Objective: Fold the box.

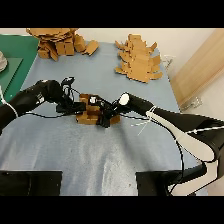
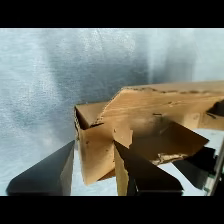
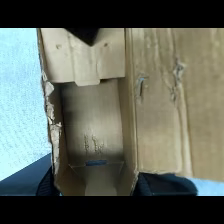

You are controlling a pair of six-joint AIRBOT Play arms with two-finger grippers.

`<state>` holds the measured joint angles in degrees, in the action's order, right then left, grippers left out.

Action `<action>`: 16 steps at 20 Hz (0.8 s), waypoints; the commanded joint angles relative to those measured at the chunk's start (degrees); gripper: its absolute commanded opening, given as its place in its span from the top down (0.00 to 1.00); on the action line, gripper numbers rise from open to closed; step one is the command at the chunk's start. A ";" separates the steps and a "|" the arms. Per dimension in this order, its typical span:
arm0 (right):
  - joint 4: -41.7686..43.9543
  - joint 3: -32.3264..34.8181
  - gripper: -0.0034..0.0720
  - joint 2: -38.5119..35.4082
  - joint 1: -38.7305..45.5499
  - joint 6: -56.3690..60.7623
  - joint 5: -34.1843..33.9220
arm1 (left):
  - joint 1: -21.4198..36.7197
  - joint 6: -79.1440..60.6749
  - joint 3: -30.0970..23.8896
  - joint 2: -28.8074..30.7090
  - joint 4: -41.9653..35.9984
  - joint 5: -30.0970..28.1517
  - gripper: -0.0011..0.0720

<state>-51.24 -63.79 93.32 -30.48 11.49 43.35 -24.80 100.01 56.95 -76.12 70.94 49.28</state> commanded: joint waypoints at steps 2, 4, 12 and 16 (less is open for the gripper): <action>0.00 -0.04 0.28 0.04 0.04 0.02 -0.09 | -2.62 11.30 1.70 -1.33 7.74 -0.94 0.48; 0.02 -0.07 0.28 0.04 0.04 0.02 -0.22 | -3.08 12.76 1.81 -1.33 8.92 -0.70 0.48; 0.00 -0.07 0.28 0.04 0.04 0.02 -0.37 | -5.42 16.98 7.41 -6.91 13.79 8.48 0.48; 0.02 -0.04 0.28 0.04 0.04 0.02 -0.35 | -6.27 16.00 10.69 -8.48 13.81 9.99 0.48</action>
<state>-51.24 -63.79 93.32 -30.46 11.51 43.03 -30.52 116.22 65.49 -83.22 84.38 57.17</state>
